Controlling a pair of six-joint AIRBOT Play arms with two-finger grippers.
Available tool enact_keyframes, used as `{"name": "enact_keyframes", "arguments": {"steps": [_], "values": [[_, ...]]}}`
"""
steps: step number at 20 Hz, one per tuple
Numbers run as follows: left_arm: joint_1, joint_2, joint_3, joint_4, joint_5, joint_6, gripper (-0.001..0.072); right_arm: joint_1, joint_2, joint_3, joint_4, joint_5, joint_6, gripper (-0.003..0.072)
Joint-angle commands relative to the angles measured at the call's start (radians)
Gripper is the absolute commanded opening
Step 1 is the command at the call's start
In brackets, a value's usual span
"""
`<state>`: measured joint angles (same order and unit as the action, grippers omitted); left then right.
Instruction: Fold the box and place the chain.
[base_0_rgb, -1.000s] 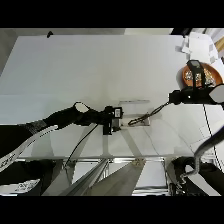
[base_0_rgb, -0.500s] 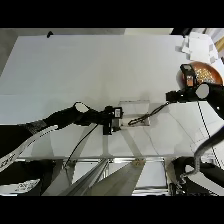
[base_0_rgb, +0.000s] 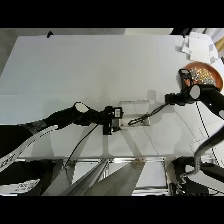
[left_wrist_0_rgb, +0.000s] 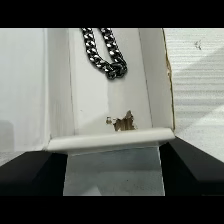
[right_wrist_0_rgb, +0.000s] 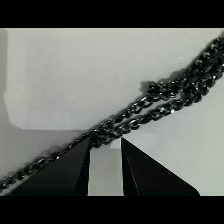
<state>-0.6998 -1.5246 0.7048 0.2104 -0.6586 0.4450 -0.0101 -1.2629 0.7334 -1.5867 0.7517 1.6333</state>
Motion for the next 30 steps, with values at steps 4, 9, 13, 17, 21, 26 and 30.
{"name": "enact_keyframes", "arguments": {"steps": [4, 9, 13, 17, 21, 26, 30], "values": [[0.000, 0.000, 0.000, 0.000, 0.000, 0.000, 0.0068, 0.000, -0.013, -0.001, -0.065, -0.023, 0.065, 0.0214], [0.000, 0.000, 0.000, 0.000, 0.000, 0.000, 0.0068, 0.000, -0.021, -0.003, -0.057, -0.053, 0.072, 0.0215], [0.000, 0.000, 0.000, 0.000, 0.000, 0.000, 0.0068, -0.001, -0.022, -0.003, -0.054, -0.068, 0.072, 0.0214], [0.000, 0.000, 0.000, 0.000, 0.000, 0.000, 0.0068, 0.000, -0.037, -0.009, -0.051, -0.069, 0.073, 0.0213], [0.000, 0.000, 0.000, 0.000, 0.000, 0.000, 0.0068, 0.000, -0.040, -0.020, -0.048, -0.087, 0.098, 0.0211], [0.000, 0.000, 0.000, 0.000, 0.000, 0.000, 0.0068, 0.000, -0.040, -0.020, -0.047, -0.090, 0.096, 0.0082], [0.000, 0.000, 0.000, 0.000, 0.000, 0.000, 0.0068, 0.000, -0.040, -0.020, -0.047, -0.089, 0.093, 0.0023]]}}
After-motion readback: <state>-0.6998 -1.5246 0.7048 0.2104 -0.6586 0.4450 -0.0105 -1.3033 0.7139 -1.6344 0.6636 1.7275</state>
